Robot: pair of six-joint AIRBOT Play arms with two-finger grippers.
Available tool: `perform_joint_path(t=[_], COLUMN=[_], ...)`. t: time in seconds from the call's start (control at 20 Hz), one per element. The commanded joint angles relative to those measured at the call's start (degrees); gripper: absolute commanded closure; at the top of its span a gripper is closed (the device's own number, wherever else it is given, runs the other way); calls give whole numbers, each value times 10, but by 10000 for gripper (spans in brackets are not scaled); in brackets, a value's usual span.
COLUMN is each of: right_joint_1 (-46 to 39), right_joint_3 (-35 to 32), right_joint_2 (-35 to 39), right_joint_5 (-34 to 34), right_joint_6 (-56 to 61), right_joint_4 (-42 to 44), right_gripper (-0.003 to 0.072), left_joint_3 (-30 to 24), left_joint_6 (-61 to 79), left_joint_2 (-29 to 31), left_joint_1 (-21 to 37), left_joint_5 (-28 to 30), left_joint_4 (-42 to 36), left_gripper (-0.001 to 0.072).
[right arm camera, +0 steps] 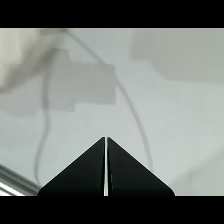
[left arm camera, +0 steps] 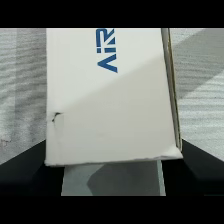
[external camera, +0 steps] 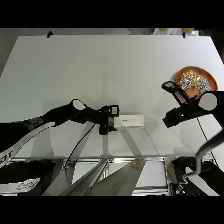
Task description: Fold the box and place the chain.
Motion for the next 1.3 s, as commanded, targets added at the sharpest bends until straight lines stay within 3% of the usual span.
perform_joint_path(t=[0.0,1.0,1.25], right_joint_1=[-56,-83,-83], right_joint_3=[-45,-49,-49], right_joint_2=[5,5,5], right_joint_5=[34,39,39], right_joint_6=[86,90,90], right_joint_4=[-71,-76,-76], right_gripper=[669,668,668], left_joint_3=[0,0,0], left_joint_6=[0,0,-149], left_joint_2=[0,3,84], left_joint_1=[0,1,50], left_joint_5=[0,-5,-14], left_joint_4=[1,0,73], left_gripper=[457,458,457])
